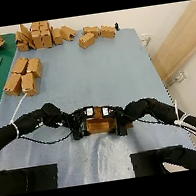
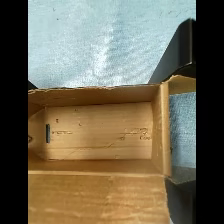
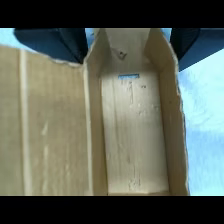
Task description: Fold the box.
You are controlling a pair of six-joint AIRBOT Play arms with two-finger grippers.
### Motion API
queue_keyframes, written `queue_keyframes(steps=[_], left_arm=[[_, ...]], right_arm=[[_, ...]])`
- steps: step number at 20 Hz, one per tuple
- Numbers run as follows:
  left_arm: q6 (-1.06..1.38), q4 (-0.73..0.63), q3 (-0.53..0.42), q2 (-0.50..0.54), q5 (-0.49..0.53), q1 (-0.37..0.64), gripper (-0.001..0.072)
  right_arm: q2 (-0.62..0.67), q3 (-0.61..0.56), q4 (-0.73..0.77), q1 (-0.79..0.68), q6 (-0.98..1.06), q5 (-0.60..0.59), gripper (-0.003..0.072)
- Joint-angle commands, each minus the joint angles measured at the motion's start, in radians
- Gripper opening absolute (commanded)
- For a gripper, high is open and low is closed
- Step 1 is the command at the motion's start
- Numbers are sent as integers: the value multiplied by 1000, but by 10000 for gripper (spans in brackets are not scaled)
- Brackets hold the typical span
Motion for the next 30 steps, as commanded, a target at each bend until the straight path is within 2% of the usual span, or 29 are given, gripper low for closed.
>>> queue_keyframes(steps=[1,5,12,14,16,18,19,23,24,25,26,28,30], left_arm=[[-2,-1,1,0,3,0,419],[-2,0,1,0,3,0,420],[-2,-1,1,0,3,0,420],[-2,-1,1,0,3,0,419],[-2,-1,1,0,4,0,420],[-2,0,1,0,3,0,419],[-2,-1,1,0,4,0,419],[-2,-1,1,0,4,0,420],[-2,0,1,0,4,0,420],[-2,0,1,0,4,0,420],[-2,-1,1,0,3,0,420],[-2,-1,1,0,4,0,420],[-2,-1,1,0,3,0,420]], right_arm=[[35,0,-35,-1,30,-11,713],[109,0,-64,-1,53,-28,713],[324,0,-174,-1,267,-28,711],[398,0,-98,0,359,-28,707],[466,0,79,0,403,-23,693],[536,0,235,0,579,-16,531],[573,5,257,0,663,-18,494],[679,10,255,0,876,-32,495],[684,10,251,0,939,-64,461],[682,10,250,1,985,-127,78],[681,9,253,5,994,-193,4],[698,3,279,18,996,-304,4],[742,-24,282,18,1044,-332,4]])
